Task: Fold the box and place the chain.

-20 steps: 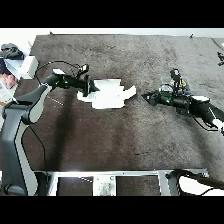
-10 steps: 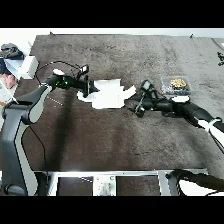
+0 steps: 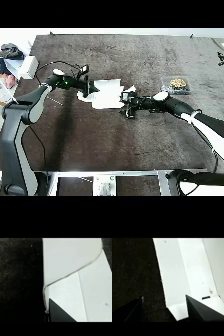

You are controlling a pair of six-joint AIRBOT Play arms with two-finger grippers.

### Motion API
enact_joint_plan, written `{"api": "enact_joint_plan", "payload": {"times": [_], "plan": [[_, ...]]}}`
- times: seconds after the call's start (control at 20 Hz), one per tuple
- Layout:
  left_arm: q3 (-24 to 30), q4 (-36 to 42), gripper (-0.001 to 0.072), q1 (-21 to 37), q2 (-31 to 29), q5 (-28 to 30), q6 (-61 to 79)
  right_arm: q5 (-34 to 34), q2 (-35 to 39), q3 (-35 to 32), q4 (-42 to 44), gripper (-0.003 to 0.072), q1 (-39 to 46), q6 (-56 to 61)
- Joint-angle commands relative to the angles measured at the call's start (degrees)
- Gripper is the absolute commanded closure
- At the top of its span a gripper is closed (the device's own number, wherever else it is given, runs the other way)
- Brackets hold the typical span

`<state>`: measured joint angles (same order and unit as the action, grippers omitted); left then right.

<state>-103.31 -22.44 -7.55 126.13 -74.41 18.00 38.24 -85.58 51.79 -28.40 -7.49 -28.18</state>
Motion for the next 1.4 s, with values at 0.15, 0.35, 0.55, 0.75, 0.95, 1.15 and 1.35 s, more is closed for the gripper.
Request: {"api": "enact_joint_plan", "payload": {"times": [0.15,0.35,0.55,0.75,0.95,1.15,1.35], "plan": [[0.0,0.5,0.0699,0.0,0.0,0.0,0.0,-2.6,-4.7,4.0,-4.0,0.0098,-2.3,-0.5],[0.0,0.5,0.0699,0.0,0.0,0.1,0.0,-5.5,-6.3,4.7,-5.0,0.0098,-2.3,-0.5],[0.0,0.6,0.0699,0.0,0.0,0.0,0.0,-6.8,-5.5,6.3,-5.0,0.0099,-1.8,2.1],[0.0,0.6,0.0699,0.0,0.0,0.1,0.0,-9.2,-4.0,7.0,-5.2,0.0099,-1.6,2.5],[0.0,0.6,0.0699,0.0,0.0,0.0,0.0,-9.2,-3.2,7.2,-5.3,0.0099,-0.2,2.5],[0.0,0.6,0.0699,0.0,0.0,0.0,0.0,-9.1,-4.0,9.7,-5.4,0.0101,0.1,2.5],[0.0,0.6,0.0699,0.0,0.0,0.0,0.0,-7.0,-5.4,12.4,-6.3,0.01,1.4,2.5]]}}
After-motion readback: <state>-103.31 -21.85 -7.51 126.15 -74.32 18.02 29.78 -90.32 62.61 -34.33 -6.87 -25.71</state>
